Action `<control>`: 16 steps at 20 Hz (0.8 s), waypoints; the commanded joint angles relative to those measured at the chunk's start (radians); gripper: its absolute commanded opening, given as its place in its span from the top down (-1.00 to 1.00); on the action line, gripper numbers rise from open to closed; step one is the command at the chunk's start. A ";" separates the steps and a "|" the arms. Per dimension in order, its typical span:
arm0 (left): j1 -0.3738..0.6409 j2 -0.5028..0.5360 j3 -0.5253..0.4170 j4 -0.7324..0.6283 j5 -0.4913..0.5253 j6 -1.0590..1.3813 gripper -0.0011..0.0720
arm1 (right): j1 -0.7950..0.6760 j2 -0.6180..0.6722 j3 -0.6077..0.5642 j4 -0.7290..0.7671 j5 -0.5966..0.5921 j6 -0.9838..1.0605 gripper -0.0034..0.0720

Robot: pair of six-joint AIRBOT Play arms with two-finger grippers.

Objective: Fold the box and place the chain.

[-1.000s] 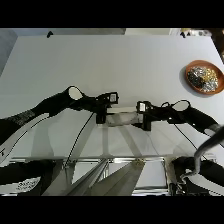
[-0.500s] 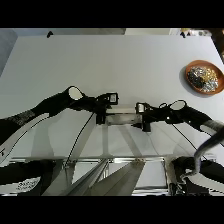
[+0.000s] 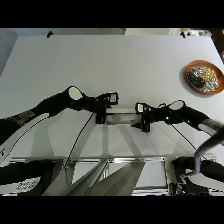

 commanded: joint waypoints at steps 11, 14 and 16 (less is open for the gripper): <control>0.000 0.001 0.000 0.000 0.001 0.000 0.94 | 0.000 -0.002 -0.001 -0.010 -0.005 0.002 -0.16; 0.000 0.001 0.000 0.000 0.001 0.000 0.94 | 0.000 -0.002 -0.001 -0.010 -0.005 0.002 -0.16; 0.000 0.001 0.000 0.000 0.001 0.000 0.94 | 0.000 -0.002 -0.001 -0.010 -0.005 0.002 -0.16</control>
